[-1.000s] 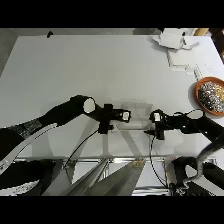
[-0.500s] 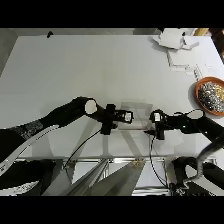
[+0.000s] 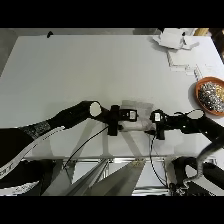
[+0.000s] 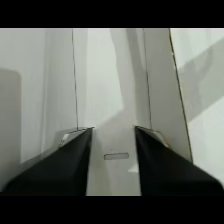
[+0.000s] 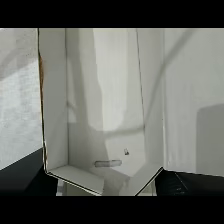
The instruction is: Fold the box and place the chain.
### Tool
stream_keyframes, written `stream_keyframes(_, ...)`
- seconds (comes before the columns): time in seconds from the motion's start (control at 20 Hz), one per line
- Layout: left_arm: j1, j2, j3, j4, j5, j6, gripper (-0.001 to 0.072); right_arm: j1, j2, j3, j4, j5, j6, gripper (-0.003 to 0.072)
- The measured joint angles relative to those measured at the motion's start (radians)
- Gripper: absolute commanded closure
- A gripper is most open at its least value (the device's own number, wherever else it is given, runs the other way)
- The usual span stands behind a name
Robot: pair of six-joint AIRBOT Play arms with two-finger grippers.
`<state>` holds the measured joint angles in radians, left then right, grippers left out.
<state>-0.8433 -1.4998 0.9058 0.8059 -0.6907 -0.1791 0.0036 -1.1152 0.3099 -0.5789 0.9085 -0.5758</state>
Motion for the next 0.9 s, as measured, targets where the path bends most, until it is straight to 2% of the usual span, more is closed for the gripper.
stream_keyframes(0.1,-0.003,-0.002,0.000,-0.005,0.000,-0.002,0.0265,0.000,0.000,0.000,0.000,0.000,0.000,0.0127)
stream_keyframes(0.15,-0.003,-0.002,0.000,-0.005,-0.004,-0.003,0.0303,0.000,0.000,0.000,0.000,0.000,0.000,0.0127)
stream_keyframes(0.25,-0.003,0.009,0.000,0.006,-0.029,-0.005,0.0459,0.000,0.000,0.000,-0.002,0.002,-0.003,0.0127)
stream_keyframes(0.35,0.006,0.042,0.000,0.028,-0.065,-0.035,0.0466,0.000,0.000,0.000,-0.002,0.002,-0.004,0.0127)
stream_keyframes(0.45,0.026,0.092,0.000,0.069,-0.102,-0.127,0.0643,0.000,0.000,0.000,-0.001,0.001,-0.001,0.0127)
stream_keyframes(0.55,0.060,0.159,0.000,0.144,-0.134,-0.307,0.0651,0.000,0.000,0.000,0.000,-0.001,0.000,0.0127)
stream_keyframes(0.65,0.104,0.228,0.000,0.241,-0.169,-0.530,0.0705,0.000,0.000,0.000,0.000,-0.001,0.000,0.0127)
stream_keyframes(0.9,0.233,0.334,-0.055,0.389,-0.209,-1.089,0.0705,0.000,0.000,0.000,0.000,-0.001,0.000,0.0127)
